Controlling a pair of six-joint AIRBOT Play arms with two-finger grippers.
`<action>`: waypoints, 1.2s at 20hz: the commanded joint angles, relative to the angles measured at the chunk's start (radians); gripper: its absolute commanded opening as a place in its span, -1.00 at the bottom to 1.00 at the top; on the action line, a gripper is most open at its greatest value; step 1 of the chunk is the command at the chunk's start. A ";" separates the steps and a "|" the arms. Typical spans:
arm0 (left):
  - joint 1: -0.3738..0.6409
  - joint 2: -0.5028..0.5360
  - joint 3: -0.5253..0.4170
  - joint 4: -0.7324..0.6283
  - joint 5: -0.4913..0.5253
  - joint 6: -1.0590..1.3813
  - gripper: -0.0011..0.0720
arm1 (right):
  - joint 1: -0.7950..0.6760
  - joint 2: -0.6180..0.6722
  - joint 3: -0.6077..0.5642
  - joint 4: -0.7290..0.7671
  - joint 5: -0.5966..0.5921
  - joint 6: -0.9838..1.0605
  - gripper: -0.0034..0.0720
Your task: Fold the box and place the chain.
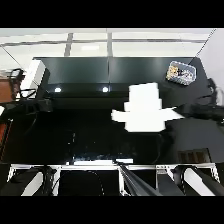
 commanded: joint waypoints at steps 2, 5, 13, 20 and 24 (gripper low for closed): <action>-0.177 -0.132 0.006 -0.232 0.020 0.088 0.93 | 0.370 0.173 -0.227 0.202 -0.366 0.068 -0.88; -0.243 -0.313 0.051 -0.405 -0.040 0.140 0.94 | 0.565 0.172 -0.262 0.204 -0.501 0.110 -0.88; -0.288 -0.683 0.209 -0.610 -0.237 0.237 0.94 | 0.699 0.172 -0.266 0.204 -0.537 0.114 -0.88; -0.292 -0.890 0.390 -0.646 -0.661 0.552 0.93 | 0.699 0.172 -0.266 0.203 -0.530 0.113 -0.88; -0.333 -0.970 0.521 -0.445 -0.738 0.544 0.28 | 0.699 0.172 -0.266 0.203 -0.530 0.113 -0.88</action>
